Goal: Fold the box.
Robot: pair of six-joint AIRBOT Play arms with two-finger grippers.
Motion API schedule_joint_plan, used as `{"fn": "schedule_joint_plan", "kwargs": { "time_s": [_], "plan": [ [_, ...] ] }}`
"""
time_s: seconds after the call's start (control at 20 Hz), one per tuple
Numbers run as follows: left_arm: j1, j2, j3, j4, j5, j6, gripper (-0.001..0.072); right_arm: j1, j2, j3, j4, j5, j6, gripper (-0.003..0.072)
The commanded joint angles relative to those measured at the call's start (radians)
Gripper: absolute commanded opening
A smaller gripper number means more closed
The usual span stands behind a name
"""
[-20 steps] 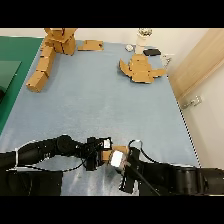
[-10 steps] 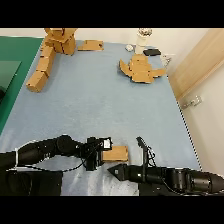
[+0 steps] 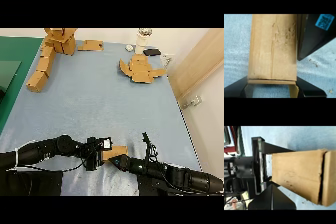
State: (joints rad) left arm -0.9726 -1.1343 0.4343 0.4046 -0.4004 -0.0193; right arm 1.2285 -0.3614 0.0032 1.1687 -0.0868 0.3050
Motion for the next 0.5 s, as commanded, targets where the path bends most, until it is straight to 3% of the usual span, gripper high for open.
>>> {"fn": "schedule_joint_plan", "kwargs": {
  "time_s": [0.0, 0.45],
  "plan": [
    [0.001, 0.0, 0.001, 0.0, 0.0, 0.0, 0.0545, -0.008, 0.001, -0.002, -0.032, -0.029, 0.016, 0.0003],
    [0.001, 0.0, 0.001, 0.0, 0.0, 0.0, 0.0545, -0.008, -0.001, -0.002, -0.074, -0.122, 0.016, 0.0003]
  ]
}}
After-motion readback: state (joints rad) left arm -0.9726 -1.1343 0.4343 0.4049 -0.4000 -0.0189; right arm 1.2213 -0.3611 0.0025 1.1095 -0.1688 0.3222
